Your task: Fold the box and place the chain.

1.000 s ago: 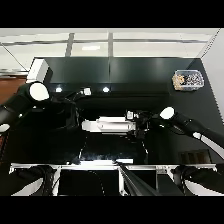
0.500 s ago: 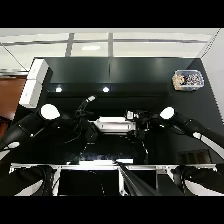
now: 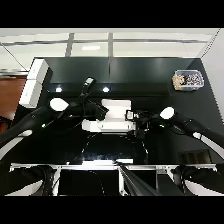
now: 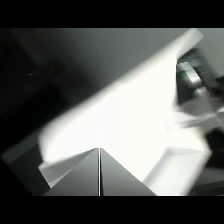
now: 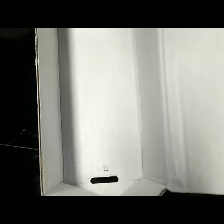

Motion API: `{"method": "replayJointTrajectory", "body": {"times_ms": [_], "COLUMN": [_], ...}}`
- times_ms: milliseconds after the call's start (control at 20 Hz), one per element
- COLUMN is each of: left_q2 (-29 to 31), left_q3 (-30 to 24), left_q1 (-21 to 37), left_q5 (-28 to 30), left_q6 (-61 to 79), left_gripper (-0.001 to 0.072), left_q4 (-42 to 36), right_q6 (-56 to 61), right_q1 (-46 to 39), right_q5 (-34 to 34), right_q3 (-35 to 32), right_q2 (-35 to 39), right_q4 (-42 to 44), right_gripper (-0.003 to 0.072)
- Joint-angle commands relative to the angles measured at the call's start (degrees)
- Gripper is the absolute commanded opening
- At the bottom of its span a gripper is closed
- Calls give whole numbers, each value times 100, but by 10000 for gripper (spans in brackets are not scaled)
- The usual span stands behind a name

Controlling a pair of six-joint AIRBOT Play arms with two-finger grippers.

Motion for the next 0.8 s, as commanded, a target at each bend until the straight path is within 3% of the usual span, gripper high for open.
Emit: {"method": "replayJointTrajectory", "body": {"times_ms": [0, 200, 350, 450, 600, 750], "left_q2": [-804, -1425, -1279, -935, -188, 785], "left_q3": [590, 1036, 1043, 1043, 997, 483], "left_q1": [0, -2, 22, 138, 431, 533], "left_q5": [-214, -1335, -1032, -931, -1340, -1366], "left_q6": [-468, -516, -518, -575, -1043, -1001], "left_gripper": [32, 29, 29, 28, 28, 29], "left_q4": [1132, 1445, 1519, 1764, 2417, 2916], "right_q6": [2, 2, 2, 2, 2, 2], "right_q1": [4, 4, 4, 4, 4, 4], "right_q5": [0, 0, 0, 0, 0, 0], "right_q3": [-2, -2, -2, -2, -2, -2], "right_q2": [2, 2, 2, 2, 2, 2], "right_q4": [2, 0, 0, 0, 0, 2], "right_gripper": [185, 185, 185, 185, 185, 185]}}
